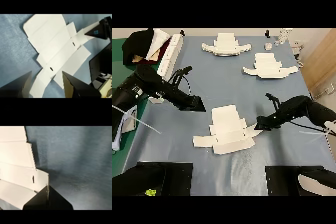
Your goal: Fold the box.
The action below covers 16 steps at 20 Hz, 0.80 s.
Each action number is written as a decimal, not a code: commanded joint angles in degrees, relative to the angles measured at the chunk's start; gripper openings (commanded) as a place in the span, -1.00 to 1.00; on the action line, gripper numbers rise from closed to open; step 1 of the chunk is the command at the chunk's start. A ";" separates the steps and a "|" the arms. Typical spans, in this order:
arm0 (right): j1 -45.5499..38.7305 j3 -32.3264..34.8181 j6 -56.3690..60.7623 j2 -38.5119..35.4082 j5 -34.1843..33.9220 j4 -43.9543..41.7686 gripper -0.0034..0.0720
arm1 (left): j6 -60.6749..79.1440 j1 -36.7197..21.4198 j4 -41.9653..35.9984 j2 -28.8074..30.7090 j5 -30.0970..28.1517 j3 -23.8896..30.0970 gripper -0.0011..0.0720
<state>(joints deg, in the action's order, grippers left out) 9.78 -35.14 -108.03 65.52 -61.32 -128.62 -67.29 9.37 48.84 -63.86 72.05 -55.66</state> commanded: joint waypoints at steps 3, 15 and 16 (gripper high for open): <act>11.15 9.07 3.89 -14.58 15.65 -0.22 -0.92 | 1.42 -5.66 -1.22 -6.23 -0.48 -0.04 0.58; 14.29 12.96 8.66 -19.87 17.64 -0.28 -0.91 | 14.82 -4.66 -17.86 -28.37 2.40 -0.07 0.58; 14.29 12.96 8.66 -19.87 17.44 -0.37 -0.92 | 16.41 -4.35 -19.26 -30.01 2.43 -0.07 0.39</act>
